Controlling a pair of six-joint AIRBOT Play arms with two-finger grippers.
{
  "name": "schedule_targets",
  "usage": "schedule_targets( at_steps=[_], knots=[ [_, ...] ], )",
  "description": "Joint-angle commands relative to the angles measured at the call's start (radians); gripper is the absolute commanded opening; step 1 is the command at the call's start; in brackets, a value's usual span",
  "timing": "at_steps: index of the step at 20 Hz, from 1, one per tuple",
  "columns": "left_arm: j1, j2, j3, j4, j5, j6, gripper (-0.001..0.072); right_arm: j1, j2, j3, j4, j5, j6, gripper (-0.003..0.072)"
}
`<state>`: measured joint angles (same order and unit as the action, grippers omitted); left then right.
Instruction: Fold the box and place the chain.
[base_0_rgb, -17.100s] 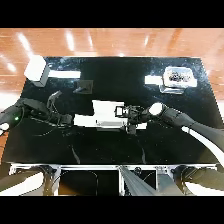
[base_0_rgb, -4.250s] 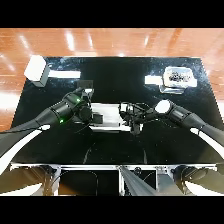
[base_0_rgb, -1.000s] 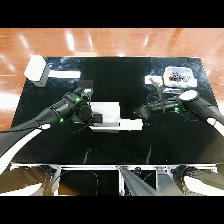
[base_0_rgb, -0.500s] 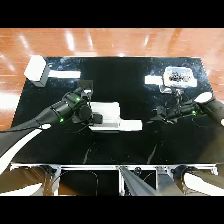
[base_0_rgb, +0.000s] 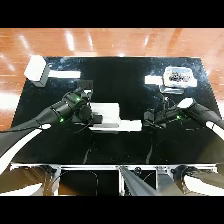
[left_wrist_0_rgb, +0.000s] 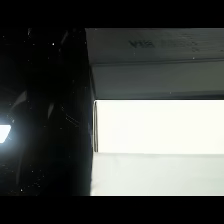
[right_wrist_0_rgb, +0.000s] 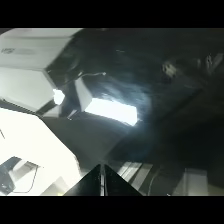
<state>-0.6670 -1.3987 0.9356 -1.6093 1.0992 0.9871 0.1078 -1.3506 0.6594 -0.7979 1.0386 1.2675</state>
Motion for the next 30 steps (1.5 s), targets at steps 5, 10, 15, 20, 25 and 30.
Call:
schedule_targets(
  at_steps=[5, 10, 15, 20, 25, 30],
  knots=[
    [0.000, 0.000, 0.000, 0.000, 0.000, -0.005, 0.0020, 0.095, -0.005, 0.001, 0.126, -0.052, -0.035, 0.0039],
    [0.000, 0.000, 0.000, 0.000, -0.001, -0.005, 0.0021, 0.138, -0.005, 0.001, 0.180, -0.066, -0.069, 0.0531],
    [-0.001, 0.000, 0.000, 0.000, -0.001, -0.005, 0.0021, 0.157, -0.005, 0.005, 0.210, -0.066, -0.076, 0.0531],
    [-0.001, 0.000, 0.000, -0.001, -0.002, -0.005, 0.0021, 0.182, -0.005, 0.062, 0.218, -0.037, -0.086, 0.0531],
    [0.000, 0.000, 0.000, 0.000, -0.002, -0.005, 0.0021, 0.232, -0.005, 0.108, 0.224, -0.025, -0.085, 0.0530],
    [0.000, 0.000, 0.000, -0.004, 0.000, -0.009, 0.0021, 0.302, -0.005, 0.135, 0.222, -0.068, -0.086, 0.0712]
  ],
)
